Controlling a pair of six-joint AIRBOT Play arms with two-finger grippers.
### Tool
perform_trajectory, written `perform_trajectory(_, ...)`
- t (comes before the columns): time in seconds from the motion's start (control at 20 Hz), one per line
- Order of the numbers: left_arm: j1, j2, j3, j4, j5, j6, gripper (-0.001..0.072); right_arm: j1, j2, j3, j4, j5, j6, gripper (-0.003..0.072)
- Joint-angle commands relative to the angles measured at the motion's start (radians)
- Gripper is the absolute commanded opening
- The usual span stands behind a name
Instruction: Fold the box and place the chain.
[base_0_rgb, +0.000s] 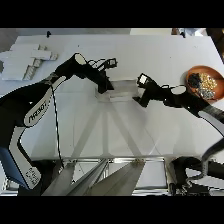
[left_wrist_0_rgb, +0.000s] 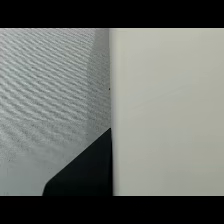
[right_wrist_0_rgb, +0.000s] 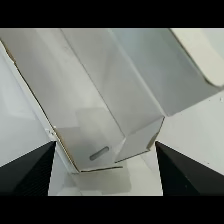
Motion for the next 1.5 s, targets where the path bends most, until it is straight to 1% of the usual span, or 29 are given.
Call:
perform_trajectory(0.0,0.0,0.0,0.0,0.0,0.0,0.0,0.0014,-0.024,-0.007,0.025,-0.085,0.004,0.068,0.069)
perform_trajectory(0.15,0.0,0.0,0.0,0.0,0.0,0.0,0.0014,-0.048,-0.009,0.056,-0.089,0.043,0.068,0.069)
perform_trajectory(0.35,0.0,0.0,0.0,0.0,0.0,0.0,0.0014,-0.053,-0.042,0.089,-0.089,0.185,0.063,0.069)
perform_trajectory(0.55,0.0,0.0,0.0,0.0,0.0,0.0,0.0014,-0.053,-0.114,0.127,-0.09,0.196,0.042,0.069)
perform_trajectory(0.7,0.0,0.0,0.0,0.0,0.0,0.0,0.0014,-0.055,-0.16,0.182,-0.098,0.206,0.041,0.069)
perform_trajectory(0.85,0.0,0.0,0.0,0.0,0.0,0.0,0.0014,-0.055,-0.183,0.229,-0.146,0.21,0.042,0.069)
perform_trajectory(1.1,0.0,0.0,0.0,0.0,0.0,0.0,0.0014,-0.055,-0.21,0.262,-0.15,0.212,0.033,0.069)
perform_trajectory(1.35,0.0,0.0,0.0,0.0,0.0,0.0,0.0014,-0.055,-0.208,0.262,-0.205,0.338,0.042,0.069)
perform_trajectory(1.45,0.0,0.0,0.0,0.0,0.0,0.0,0.0014,-0.071,-0.208,0.262,-0.214,0.346,0.042,0.069)
